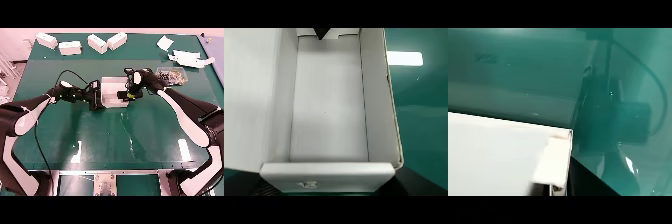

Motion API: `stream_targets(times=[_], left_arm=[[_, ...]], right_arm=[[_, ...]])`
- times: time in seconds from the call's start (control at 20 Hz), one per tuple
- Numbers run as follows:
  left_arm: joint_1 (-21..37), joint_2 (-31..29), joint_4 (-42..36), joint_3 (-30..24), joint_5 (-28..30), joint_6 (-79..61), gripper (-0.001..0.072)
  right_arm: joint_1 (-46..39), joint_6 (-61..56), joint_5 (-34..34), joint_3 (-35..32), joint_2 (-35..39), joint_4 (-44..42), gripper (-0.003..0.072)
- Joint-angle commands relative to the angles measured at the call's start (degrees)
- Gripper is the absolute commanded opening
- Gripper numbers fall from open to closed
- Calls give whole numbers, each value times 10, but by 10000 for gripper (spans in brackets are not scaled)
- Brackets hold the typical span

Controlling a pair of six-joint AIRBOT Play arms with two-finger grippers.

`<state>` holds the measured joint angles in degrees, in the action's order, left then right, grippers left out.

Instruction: Fold the box and place the chain.

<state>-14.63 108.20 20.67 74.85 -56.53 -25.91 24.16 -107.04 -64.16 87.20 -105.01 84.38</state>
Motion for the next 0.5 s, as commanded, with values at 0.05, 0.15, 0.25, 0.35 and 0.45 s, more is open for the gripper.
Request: stream_targets(times=[0.05, 0.15, 0.25, 0.35, 0.45], left_arm=[[0, 0, -1, 0, 1, 0, 580], [0, 0, -1, 0, 1, 0, 580], [0, 0, -1, 0, 1, 0, 580], [0, 0, -1, 0, 1, 0, 580], [0, 0, -1, 0, 1, 0, 580]], right_arm=[[17, 1, -17, 2, -3, 10, 11], [18, 1, -24, 2, -2, 16, 71], [17, 2, -23, 7, 3, 16, 467], [13, 10, -23, 12, 14, 16, 490], [7, 10, -23, 18, 27, 17, 490]])
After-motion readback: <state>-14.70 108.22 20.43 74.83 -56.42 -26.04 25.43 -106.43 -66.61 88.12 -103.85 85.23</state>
